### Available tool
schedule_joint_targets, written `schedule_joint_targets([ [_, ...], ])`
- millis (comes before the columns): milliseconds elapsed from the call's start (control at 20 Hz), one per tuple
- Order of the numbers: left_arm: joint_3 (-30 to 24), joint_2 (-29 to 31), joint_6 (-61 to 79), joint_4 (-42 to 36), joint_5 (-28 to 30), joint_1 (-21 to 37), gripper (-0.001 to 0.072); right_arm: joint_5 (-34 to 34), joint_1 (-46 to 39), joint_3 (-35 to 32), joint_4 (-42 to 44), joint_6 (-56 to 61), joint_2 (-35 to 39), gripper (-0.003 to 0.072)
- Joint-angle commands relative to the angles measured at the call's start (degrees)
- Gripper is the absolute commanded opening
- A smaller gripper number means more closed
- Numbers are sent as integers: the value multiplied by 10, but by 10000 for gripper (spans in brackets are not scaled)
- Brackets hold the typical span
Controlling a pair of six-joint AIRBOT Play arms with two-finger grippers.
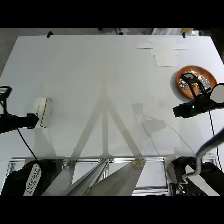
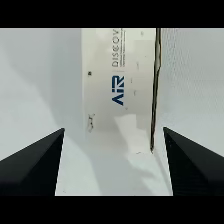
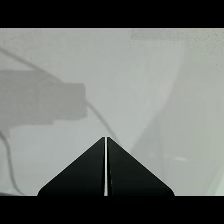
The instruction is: Fold the box and place the chain.
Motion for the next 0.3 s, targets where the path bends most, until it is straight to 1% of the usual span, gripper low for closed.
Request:
schedule_joint_targets([
  [0, 0, 58, 0, 12, -8, -15, 699, 0, 0, 1, 0, 0, 0, 16],
  [150, 0, 60, 0, 31, -15, -41, 699, 0, 0, 1, 0, 0, 0, 16],
  [250, 0, 60, -1, 29, -14, -44, 699, 0, 0, 1, 0, 0, 0, 16],
])
